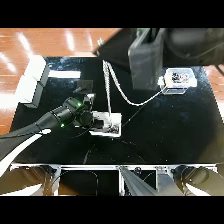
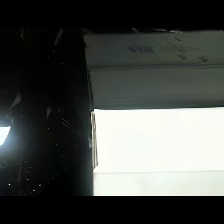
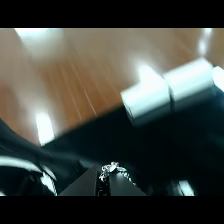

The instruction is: Fold the box and place the chain.

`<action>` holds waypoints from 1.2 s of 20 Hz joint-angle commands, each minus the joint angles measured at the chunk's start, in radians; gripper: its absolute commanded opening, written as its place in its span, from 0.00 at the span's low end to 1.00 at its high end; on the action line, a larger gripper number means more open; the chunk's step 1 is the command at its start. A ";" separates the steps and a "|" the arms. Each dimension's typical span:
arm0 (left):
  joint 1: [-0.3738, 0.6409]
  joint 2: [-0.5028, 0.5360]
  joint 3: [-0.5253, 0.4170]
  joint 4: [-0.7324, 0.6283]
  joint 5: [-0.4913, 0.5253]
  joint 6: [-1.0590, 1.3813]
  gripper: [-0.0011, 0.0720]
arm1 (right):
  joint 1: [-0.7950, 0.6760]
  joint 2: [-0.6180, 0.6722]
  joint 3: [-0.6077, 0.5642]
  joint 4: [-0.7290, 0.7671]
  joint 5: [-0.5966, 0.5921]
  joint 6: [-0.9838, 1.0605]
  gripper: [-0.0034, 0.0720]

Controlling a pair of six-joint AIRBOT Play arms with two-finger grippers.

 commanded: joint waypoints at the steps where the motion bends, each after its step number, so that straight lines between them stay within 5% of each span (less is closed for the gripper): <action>1: -0.001 -0.001 0.000 0.000 0.000 0.000 0.06 | 0.006 -0.001 -0.057 -0.067 0.115 0.070 0.10; 13: 0.000 -0.001 0.000 0.001 0.000 0.000 0.06 | 0.116 -0.001 -0.539 -0.087 -0.034 0.122 0.10; 19: -0.001 -0.001 0.000 0.000 0.002 0.000 0.06 | 0.104 0.006 -0.586 -0.353 -0.060 0.321 0.10; 24: 0.000 -0.001 0.000 0.000 0.001 0.000 0.06 | 0.042 0.039 -0.586 -0.404 -0.046 0.385 0.10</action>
